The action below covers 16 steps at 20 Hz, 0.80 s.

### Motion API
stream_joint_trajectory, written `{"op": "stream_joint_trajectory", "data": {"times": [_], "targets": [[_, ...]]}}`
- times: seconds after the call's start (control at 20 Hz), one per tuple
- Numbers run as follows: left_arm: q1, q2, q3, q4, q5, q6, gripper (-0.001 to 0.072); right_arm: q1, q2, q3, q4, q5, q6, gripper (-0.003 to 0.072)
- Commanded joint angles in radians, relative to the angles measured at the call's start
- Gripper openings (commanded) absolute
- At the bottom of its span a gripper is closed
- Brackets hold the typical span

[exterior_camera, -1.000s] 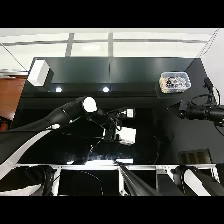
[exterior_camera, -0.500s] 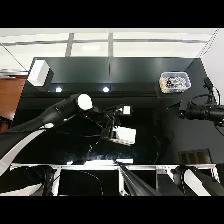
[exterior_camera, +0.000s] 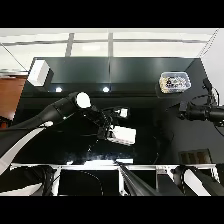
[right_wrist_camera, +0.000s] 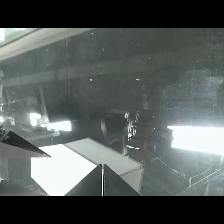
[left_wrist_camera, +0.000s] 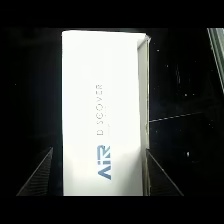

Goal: Fold the box and place the chain.

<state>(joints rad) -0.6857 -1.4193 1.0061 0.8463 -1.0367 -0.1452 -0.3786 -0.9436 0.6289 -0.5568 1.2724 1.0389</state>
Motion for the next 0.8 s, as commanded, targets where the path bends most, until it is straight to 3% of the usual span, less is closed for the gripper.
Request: {"op": "stream_joint_trajectory", "data": {"times": [0.0, 0.45, 0.75], "targets": [[-0.009, -0.003, 0.000, 0.002, -0.002, 0.010, 0.0705, 0.000, 0.001, 0.000, 0.000, 0.004, 0.005, 0.0013], [-0.026, -0.003, -0.002, 0.002, -0.018, -0.021, 0.0707, 0.000, 0.001, 0.000, -0.002, 0.003, 0.005, 0.0013], [-0.053, -0.003, -0.003, 0.010, 0.053, -0.094, 0.0710, 0.000, 0.001, 0.000, -0.002, 0.003, 0.005, 0.0013]]}}
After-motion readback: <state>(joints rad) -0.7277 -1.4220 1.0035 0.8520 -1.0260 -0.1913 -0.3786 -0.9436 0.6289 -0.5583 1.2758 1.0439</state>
